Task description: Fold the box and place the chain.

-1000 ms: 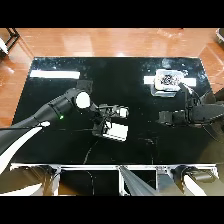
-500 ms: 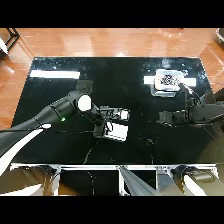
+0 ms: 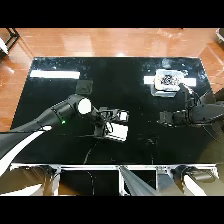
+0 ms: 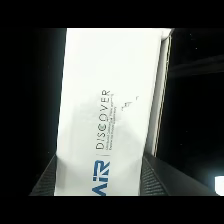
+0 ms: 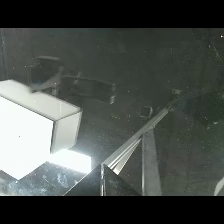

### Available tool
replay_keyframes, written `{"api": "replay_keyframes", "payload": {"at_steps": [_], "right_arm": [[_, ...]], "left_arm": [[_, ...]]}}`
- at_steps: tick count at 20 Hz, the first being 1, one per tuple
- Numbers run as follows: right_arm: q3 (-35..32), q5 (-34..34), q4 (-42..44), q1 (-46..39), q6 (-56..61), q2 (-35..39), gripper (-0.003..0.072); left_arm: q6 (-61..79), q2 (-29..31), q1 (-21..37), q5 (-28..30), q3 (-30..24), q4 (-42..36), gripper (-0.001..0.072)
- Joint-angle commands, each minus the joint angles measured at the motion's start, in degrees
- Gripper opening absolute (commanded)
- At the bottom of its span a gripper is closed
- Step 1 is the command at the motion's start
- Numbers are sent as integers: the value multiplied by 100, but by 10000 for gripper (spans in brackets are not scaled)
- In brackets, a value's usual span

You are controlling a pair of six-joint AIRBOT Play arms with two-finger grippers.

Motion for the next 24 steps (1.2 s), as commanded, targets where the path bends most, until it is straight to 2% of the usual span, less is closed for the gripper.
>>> {"api": "replay_keyframes", "payload": {"at_steps": [1,2,3,6,9,12,15,18,21,24], "right_arm": [[-2,2,0,-2,0,2,20],[-2,-2,0,-2,0,2,20],[-2,-13,0,-2,2,2,20],[-2,-13,2,-2,2,2,20],[-2,-13,37,-2,20,2,20],[-2,-13,44,-2,52,2,20],[-2,-15,66,-2,87,2,20],[-2,-26,153,-2,116,2,20],[-2,-13,153,-2,236,2,20],[-2,26,155,-2,240,2,20]], "left_arm": [[-52,59,-22,-111,-13,28,161],[-129,144,2,-291,96,87,63],[-214,221,59,-535,262,238,24],[-1187,450,507,-1051,903,1209,24],[-2087,474,1569,-1266,1440,1899,24],[-2850,310,3108,-820,1777,1849,24],[-3978,-376,4594,-225,2415,1906,23],[-4524,-1550,5554,-192,3679,1864,23],[-4656,-2581,6111,-192,4850,1401,23],[-4701,-3309,6260,-511,5635,1344,23]]}}
